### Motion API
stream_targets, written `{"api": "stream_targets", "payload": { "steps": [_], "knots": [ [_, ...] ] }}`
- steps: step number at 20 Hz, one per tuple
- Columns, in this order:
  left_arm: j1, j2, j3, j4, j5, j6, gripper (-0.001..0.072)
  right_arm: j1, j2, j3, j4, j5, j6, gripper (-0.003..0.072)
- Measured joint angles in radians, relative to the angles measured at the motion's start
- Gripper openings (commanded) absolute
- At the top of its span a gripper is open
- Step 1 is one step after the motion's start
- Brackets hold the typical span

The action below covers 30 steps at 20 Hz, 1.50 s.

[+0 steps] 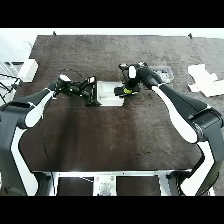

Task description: Fold the box and place the chain.

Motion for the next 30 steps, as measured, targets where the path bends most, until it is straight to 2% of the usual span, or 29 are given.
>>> {"api": "stream_targets", "payload": {
  "steps": [1,4,5,12,16,18,19,20,21,23,25,30],
  "knots": [
    [0.0,0.0,0.0,0.0,0.0,0.0,0.0494,0.006,-0.009,0.014,-0.015,0.008,0.013,0.0316],
    [0.0,0.0,0.0,0.0,0.0,0.0,0.0494,0.018,-0.027,0.038,-0.045,0.034,0.052,0.0314],
    [0.0,0.0,0.0,0.0,0.0,0.0,0.0494,0.022,-0.029,0.042,-0.053,0.04,0.064,0.0268],
    [0.0,0.0,0.0,0.0,0.0,0.0,0.0494,0.039,-0.048,0.051,-0.066,0.06,0.129,0.025],
    [-0.001,0.0,0.0,0.0,0.0,0.0,0.0494,0.04,-0.056,0.052,-0.059,0.081,0.178,0.0037],
    [-0.001,0.0,0.0,-0.001,0.0,-0.004,0.0494,0.041,-0.058,0.052,-0.058,0.083,0.189,0.0012],
    [-0.001,0.0,0.0,-0.001,0.0,-0.003,0.0494,0.041,-0.058,0.053,-0.058,0.084,0.19,0.0063],
    [-0.001,0.0,0.0,-0.001,0.0,-0.002,0.0494,0.042,-0.058,0.053,-0.058,0.086,0.189,0.0263],
    [-0.001,0.0,0.0,0.0,0.0,0.001,0.0494,0.042,-0.06,0.053,-0.057,0.093,0.186,0.0314],
    [-0.001,0.0,0.0,0.0,0.0,0.001,0.0494,0.042,-0.059,0.058,-0.056,0.092,0.189,0.0324],
    [-0.001,0.0,0.0,0.0,0.0,0.001,0.0494,0.042,-0.052,0.063,-0.055,0.091,0.192,0.0381],
    [-0.001,0.0,0.0,0.0,0.0,0.0,0.0494,0.039,0.002,0.071,-0.058,0.098,0.183,0.04]
  ]
}}
